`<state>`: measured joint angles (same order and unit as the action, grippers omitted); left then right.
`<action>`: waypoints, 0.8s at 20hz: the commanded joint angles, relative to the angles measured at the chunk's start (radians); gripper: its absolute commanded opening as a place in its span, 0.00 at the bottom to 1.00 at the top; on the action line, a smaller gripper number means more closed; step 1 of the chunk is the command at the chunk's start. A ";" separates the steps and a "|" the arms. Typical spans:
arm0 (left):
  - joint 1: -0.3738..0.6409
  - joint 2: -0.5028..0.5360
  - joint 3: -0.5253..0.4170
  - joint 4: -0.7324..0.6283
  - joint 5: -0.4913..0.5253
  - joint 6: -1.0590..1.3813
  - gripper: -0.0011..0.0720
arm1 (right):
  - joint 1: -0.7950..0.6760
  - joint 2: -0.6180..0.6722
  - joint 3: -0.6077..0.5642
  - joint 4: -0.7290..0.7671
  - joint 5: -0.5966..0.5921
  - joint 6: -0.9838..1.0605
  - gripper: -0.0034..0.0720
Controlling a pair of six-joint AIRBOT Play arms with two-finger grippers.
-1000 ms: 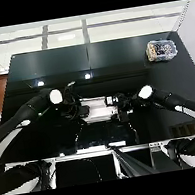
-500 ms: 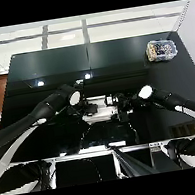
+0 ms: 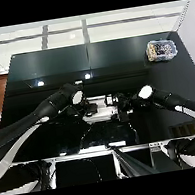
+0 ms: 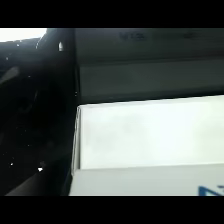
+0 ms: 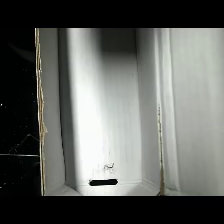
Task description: Fold the box and place the chain.
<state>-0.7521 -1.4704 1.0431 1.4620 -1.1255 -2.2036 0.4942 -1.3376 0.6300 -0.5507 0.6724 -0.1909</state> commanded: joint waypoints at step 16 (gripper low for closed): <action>0.007 -0.004 0.001 -0.012 0.018 -0.008 0.10 | 0.000 0.000 0.000 0.000 0.000 0.000 0.22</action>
<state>-0.7460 -1.4750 1.0435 1.4578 -1.1172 -2.2105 0.4938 -1.3376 0.6300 -0.5503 0.6724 -0.1905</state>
